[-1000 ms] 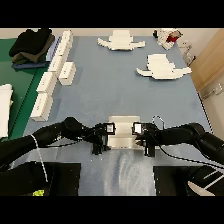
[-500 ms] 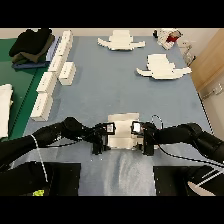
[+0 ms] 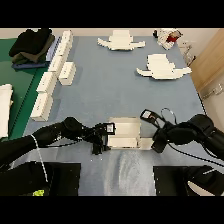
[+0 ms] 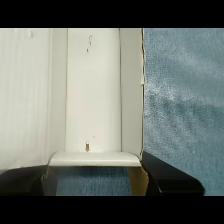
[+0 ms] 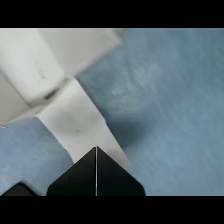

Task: Fold the box.

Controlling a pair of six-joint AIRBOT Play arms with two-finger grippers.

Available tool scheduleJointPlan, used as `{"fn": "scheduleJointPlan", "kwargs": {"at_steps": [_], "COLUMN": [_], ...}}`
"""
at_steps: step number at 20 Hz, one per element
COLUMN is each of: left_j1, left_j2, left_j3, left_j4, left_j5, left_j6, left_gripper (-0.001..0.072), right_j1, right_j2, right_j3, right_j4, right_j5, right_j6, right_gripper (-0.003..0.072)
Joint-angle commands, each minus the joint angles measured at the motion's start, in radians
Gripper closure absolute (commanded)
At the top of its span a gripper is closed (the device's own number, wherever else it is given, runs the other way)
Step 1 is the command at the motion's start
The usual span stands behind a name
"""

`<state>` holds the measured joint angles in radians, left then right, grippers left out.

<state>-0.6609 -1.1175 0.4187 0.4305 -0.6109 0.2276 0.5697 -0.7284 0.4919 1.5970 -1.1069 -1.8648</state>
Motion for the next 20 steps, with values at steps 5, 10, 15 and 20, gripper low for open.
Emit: {"fn": "scheduleJointPlan", "kwargs": {"at_steps": [5,10,15,20], "left_j1": [0.000,0.000,0.000,0.000], "left_j2": [0.000,0.000,0.000,0.000], "left_j3": [0.001,0.001,0.001,0.001], "left_j4": [0.000,0.000,0.000,0.000], "left_j5": [0.000,0.001,0.001,0.001], "left_j6": [0.000,0.000,0.000,0.000], "left_gripper": [0.0296,0.0296,0.0295,0.0296], "right_j1": [-0.368,-0.718,-0.678,-0.554], "right_j2": [0.015,-0.111,-0.254,-0.220], "right_j3": [0.045,-0.023,-0.117,-0.122], "right_j4": [-0.128,0.394,0.612,0.656], "right_j5": [-0.225,-0.169,-0.100,-0.078], "right_j6": [0.536,0.310,0.195,0.170], "right_gripper": [0.0686,0.0686,0.0686,0.0686]}}
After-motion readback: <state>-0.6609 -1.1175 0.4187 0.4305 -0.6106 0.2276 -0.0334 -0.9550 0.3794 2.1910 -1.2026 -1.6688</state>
